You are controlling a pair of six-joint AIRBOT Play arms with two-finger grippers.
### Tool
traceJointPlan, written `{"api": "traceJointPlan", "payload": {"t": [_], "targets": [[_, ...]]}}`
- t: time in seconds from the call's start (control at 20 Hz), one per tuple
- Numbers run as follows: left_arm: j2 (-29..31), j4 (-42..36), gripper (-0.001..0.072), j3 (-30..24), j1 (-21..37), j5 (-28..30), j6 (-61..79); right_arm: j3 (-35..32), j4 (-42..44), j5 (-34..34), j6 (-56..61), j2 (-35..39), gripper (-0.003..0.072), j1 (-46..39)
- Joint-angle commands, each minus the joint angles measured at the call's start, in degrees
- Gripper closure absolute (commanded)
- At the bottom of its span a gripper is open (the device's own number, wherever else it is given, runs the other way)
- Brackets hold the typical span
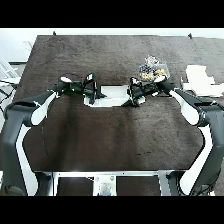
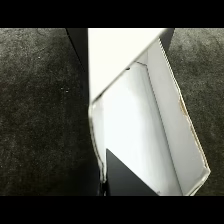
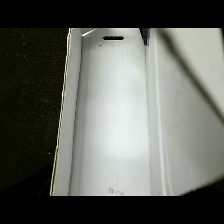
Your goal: Fold the box and place the chain.
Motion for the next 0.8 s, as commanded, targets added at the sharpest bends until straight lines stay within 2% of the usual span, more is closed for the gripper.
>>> {"api": "traceJointPlan", "payload": {"t": [0.0, 0.45, 0.5, 0.55, 0.75], "targets": [[0.0, 0.0, 0.0688, 0.0, 0.0, 0.02, 0.0, 0.02, 0.0, 0.0, 0.02, -0.02, 0.0177, 0.07], [0.04, -0.59, 0.0686, 0.0, 0.0, -0.74, 0.02, 0.02, 0.0, 0.0, 0.02, -0.02, 0.0178, 0.07], [0.15, -0.66, 0.0557, 0.02, 0.02, -1.05, 0.11, 0.02, 0.0, 0.0, 0.02, -0.02, 0.0177, 0.07], [0.15, -1.29, 0.0354, 0.04, 0.17, -1.22, 0.07, 0.02, 0.0, 0.0, 0.02, -0.02, 0.0178, 0.07], [0.5, -4.22, 0.0358, 0.04, 2.05, -4.87, 0.15, 0.02, 0.0, 0.0, 0.02, -0.02, 0.0177, 0.07]]}}
